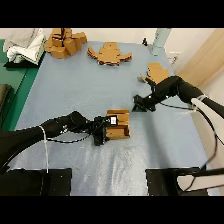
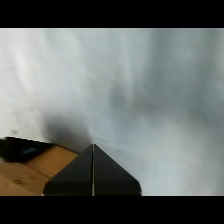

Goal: Fold the box.

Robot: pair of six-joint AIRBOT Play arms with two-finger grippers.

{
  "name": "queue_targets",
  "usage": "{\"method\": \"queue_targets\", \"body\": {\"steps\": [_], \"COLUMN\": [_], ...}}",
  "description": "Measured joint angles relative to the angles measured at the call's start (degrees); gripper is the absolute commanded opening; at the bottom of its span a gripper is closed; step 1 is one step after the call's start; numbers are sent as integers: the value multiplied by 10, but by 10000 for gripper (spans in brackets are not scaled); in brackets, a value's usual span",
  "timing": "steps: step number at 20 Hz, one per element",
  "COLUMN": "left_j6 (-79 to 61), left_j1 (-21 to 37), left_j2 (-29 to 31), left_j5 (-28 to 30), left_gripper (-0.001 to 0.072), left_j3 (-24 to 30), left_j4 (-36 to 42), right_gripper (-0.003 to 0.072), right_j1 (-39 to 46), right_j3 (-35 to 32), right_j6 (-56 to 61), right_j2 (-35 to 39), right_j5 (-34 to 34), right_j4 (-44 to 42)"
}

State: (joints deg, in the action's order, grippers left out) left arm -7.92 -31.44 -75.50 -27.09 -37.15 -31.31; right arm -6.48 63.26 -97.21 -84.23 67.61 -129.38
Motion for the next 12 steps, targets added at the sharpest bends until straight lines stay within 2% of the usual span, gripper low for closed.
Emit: {"method": "queue_targets", "body": {"steps": [3, 6, 9, 12], "left_j6": [0, 0, 0, 0], "left_j1": [0, 0, 0, 0], "left_j2": [0, 0, 0, 0], "left_j5": [0, 0, 0, 0], "left_gripper": [470, 471, 470, 470], "left_j3": [0, 0, 0, 0], "left_j4": [0, 0, 0, 0], "right_gripper": [1, 1, 1, 1], "right_j1": [12, -10, -39, -67], "right_j3": [43, 44, 5, -60], "right_j6": [-110, -194, -259, -291], "right_j2": [-70, -90, -60, 3], "right_j5": [52, 77, 82, 69], "right_j4": [-101, -145, -160, -158]}}
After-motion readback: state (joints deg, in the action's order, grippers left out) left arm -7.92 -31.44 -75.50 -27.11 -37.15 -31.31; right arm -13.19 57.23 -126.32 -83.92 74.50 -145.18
